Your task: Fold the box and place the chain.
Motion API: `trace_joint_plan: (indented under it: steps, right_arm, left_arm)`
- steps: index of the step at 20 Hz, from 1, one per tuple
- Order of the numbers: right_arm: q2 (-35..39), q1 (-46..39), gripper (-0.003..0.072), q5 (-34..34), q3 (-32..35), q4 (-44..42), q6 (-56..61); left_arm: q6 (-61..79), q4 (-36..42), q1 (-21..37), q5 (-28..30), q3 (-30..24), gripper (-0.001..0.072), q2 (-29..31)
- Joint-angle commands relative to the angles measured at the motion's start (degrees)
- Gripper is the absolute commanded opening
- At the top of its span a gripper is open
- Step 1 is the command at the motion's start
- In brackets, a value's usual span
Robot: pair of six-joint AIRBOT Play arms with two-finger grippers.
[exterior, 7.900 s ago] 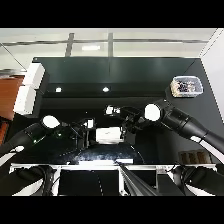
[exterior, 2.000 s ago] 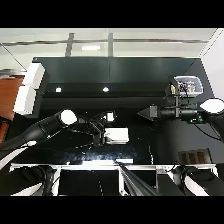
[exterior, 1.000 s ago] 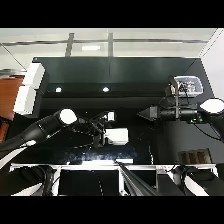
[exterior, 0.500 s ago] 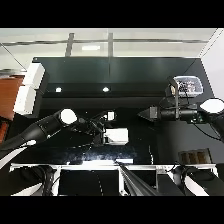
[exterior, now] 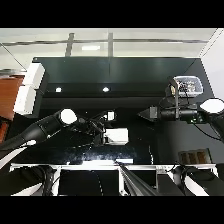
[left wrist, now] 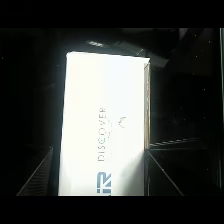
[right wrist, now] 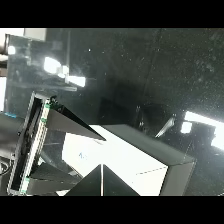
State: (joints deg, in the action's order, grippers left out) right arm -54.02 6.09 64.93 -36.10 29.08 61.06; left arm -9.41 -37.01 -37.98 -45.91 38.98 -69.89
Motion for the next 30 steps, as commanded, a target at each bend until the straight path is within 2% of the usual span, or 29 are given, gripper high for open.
trace_joint_plan:
  steps: [1, 3, 6, 11, 17, 25, 30]
  right_arm:
    - [0.04, 0.0, 0.0018, 0.0, -0.02, -0.02, 0.02]
    - [0.04, 0.0, 0.0019, 0.0, -0.02, -0.02, 0.02]
    - [0.04, 0.0, 0.0019, 0.02, -0.02, -0.02, 0.02]
    - [0.04, 0.0, 0.0019, 0.07, -0.02, -0.02, 0.04]
    - [0.04, 0.0, 0.0019, 0.22, -0.02, -0.02, 0.02]
    - [0.04, 0.0, 0.0018, 0.63, -0.02, -0.04, 0.04]
    - [0.04, 0.0, 0.0019, 0.68, -0.02, -0.04, 0.04]
  left_arm:
    - [-0.02, -0.02, 0.0, 0.04, 0.02, 0.0711, -0.04]
    - [-0.02, -0.17, -0.35, 0.07, 0.02, 0.0712, -0.04]
    - [-0.24, -4.35, -3.06, 0.79, 0.02, 0.0713, -0.04]
    - [-9.14, -9.01, -5.35, 7.28, 0.02, 0.0712, -0.07]
    - [-9.11, -9.05, -5.14, 7.37, 0.04, 0.0711, 0.04]
    - [-9.11, -9.03, -5.09, 6.56, 0.09, 0.0708, 3.06]
    - [-10.27, -9.03, -5.07, 4.02, 0.11, 0.0708, 4.0]
